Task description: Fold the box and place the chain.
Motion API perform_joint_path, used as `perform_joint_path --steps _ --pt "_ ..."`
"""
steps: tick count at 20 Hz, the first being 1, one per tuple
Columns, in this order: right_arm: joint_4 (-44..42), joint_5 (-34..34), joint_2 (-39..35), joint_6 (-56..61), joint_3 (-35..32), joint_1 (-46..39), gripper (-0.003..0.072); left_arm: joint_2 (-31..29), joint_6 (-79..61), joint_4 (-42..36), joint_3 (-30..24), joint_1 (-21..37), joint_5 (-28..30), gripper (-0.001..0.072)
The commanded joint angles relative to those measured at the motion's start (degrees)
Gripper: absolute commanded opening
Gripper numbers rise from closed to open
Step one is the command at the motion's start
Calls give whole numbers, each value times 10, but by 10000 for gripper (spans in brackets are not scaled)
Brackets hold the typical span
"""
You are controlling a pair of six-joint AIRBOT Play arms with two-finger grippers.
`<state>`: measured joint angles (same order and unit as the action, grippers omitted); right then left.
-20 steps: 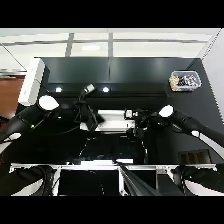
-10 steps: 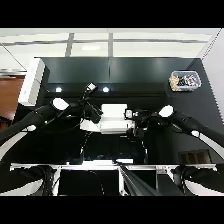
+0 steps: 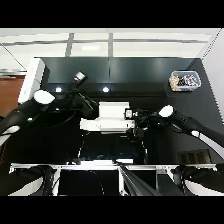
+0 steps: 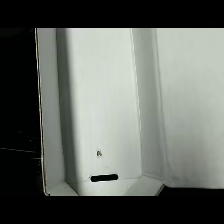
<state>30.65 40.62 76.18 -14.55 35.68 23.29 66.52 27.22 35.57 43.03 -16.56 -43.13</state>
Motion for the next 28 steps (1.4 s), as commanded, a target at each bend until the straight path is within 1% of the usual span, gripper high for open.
perform_joint_path --steps 1,2,3,4,5,6,8,10,14,15,16,17,18,20,21,22,24,26,28 --pt "0 1 0 0 0 0 122 -62 -24 1 -22 50 -110 33" --pt "0 1 0 0 0 0 122 -61 -61 5 -33 53 -136 40" --pt "0 1 0 0 0 0 122 -59 -103 17 -46 50 -141 231" --pt "0 1 0 0 0 0 122 -56 -171 29 -61 44 -126 639" --pt "0 2 0 0 0 0 122 -53 -235 41 -75 36 -108 706" --pt "0 1 0 0 0 0 122 -49 -273 54 -84 28 -89 706" --pt "0 1 0 0 0 0 122 -33 -304 82 -92 6 -51 706" --pt "0 1 0 0 0 0 122 -7 -309 95 -92 -18 -33 703" --pt "0 1 0 0 0 0 123 29 -320 89 -92 -54 -14 664" --pt "0 1 0 0 0 0 123 34 -319 81 -92 -61 -6 641" --pt "0 2 0 0 0 0 123 37 -319 72 -92 -68 1 592" --pt "0 1 0 0 0 0 122 40 -320 58 -92 -74 9 572" --pt "0 1 0 0 0 0 123 40 -320 50 -92 -79 14 511" --pt "0 1 0 0 0 0 123 40 -320 42 -92 -89 25 443" --pt "0 1 0 0 0 0 123 40 -320 42 -92 -90 25 317" --pt "0 1 0 0 0 0 123 40 -320 42 -92 -90 24 262" --pt "0 1 0 0 0 0 122 40 -320 42 -92 -90 22 218" --pt "0 1 0 0 0 0 123 40 -320 35 -92 -90 22 218" --pt "0 1 0 0 0 0 123 44 -320 -7 -92 -90 22 220"
